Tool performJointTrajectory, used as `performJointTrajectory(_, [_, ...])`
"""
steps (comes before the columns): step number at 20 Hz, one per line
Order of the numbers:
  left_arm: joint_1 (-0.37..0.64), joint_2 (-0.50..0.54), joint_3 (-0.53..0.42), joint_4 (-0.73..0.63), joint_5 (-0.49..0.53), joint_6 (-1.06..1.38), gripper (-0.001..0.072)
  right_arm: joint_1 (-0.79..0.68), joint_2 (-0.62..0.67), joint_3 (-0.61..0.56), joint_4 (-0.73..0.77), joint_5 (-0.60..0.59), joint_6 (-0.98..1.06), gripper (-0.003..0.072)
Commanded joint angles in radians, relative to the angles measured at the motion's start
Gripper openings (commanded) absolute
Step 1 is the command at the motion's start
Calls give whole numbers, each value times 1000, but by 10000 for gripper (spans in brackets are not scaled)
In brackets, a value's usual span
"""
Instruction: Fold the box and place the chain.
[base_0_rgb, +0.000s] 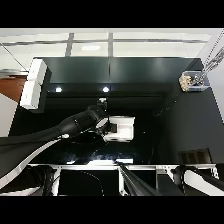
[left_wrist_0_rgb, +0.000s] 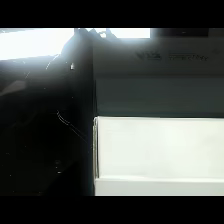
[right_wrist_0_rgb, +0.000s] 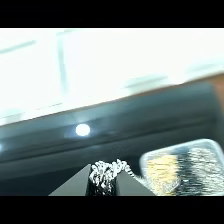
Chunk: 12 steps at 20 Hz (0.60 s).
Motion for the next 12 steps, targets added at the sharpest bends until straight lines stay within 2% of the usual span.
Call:
performJointTrajectory(1, [0,0,0,-2,0,0,28,91,130,-59,28,103,-43,37])
performJointTrajectory(7, [0,0,0,-3,0,0,28,271,315,-364,45,255,-131,37])
performJointTrajectory(12, [0,0,0,-3,0,0,28,375,333,-553,181,283,-214,37])
